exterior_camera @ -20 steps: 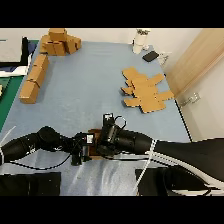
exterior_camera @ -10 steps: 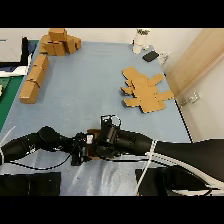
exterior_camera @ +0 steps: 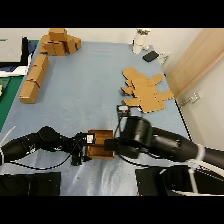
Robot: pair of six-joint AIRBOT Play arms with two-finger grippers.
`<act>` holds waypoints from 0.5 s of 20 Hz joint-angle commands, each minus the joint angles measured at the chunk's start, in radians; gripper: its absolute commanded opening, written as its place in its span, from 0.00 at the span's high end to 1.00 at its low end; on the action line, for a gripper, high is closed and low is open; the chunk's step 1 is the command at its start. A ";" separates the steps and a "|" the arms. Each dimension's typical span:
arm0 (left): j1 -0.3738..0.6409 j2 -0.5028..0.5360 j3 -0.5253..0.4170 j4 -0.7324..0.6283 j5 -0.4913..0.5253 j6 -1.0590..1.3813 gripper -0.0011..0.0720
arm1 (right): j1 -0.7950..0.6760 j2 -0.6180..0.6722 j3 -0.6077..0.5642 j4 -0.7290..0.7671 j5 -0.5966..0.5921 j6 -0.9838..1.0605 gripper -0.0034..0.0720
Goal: Fold the box.
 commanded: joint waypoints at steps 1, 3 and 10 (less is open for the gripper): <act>0.001 0.000 0.000 0.000 0.000 0.000 0.26 | -0.068 0.121 -0.076 -0.063 -0.042 0.005 0.95; 0.001 0.000 0.000 0.000 0.000 0.000 0.26 | -0.228 0.147 -0.177 0.000 0.100 -0.174 0.95; 0.001 0.000 0.000 0.000 0.000 0.000 0.26 | -0.836 -0.144 -0.243 1.144 0.481 -1.783 0.95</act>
